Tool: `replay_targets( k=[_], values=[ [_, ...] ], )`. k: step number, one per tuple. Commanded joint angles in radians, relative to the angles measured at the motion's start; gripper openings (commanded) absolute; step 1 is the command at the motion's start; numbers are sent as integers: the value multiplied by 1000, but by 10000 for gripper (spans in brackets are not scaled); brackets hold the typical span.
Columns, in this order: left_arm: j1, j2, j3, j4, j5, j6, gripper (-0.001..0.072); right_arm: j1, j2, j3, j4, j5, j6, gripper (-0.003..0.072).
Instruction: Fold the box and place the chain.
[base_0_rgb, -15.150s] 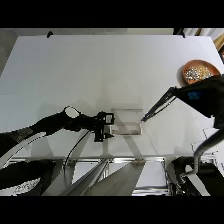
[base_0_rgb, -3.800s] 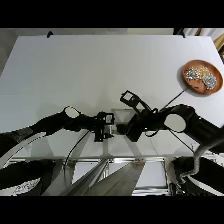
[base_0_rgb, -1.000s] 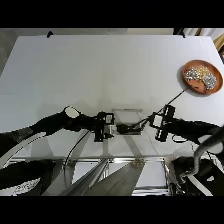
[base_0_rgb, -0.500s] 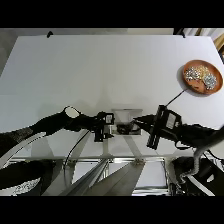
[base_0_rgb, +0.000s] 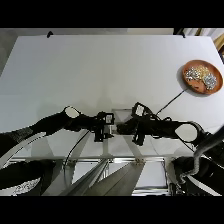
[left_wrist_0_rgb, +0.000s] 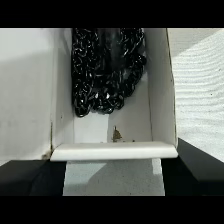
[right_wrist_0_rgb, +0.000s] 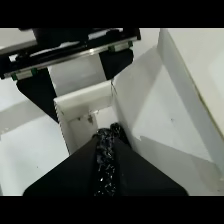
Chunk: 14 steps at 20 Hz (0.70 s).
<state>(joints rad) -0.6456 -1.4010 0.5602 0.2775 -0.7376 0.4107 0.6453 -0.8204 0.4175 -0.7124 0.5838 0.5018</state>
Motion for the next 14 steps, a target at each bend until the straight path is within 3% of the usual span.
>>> replay_targets(
  k=[1,3,5,7,10,14],
  values=[
    [0,1,0,0,0,0,31,3,-52,0,1,-5,34,182],
    [0,1,0,0,0,0,31,-3,-45,18,-18,3,99,182],
    [0,1,0,0,0,0,31,-34,-23,71,-127,40,297,182],
    [0,1,0,0,0,0,31,-96,19,161,-327,177,523,181],
    [0,1,0,0,0,0,31,-205,98,271,-568,394,708,181],
    [0,1,0,0,0,0,31,-381,140,283,-735,570,811,179]
  ],
)
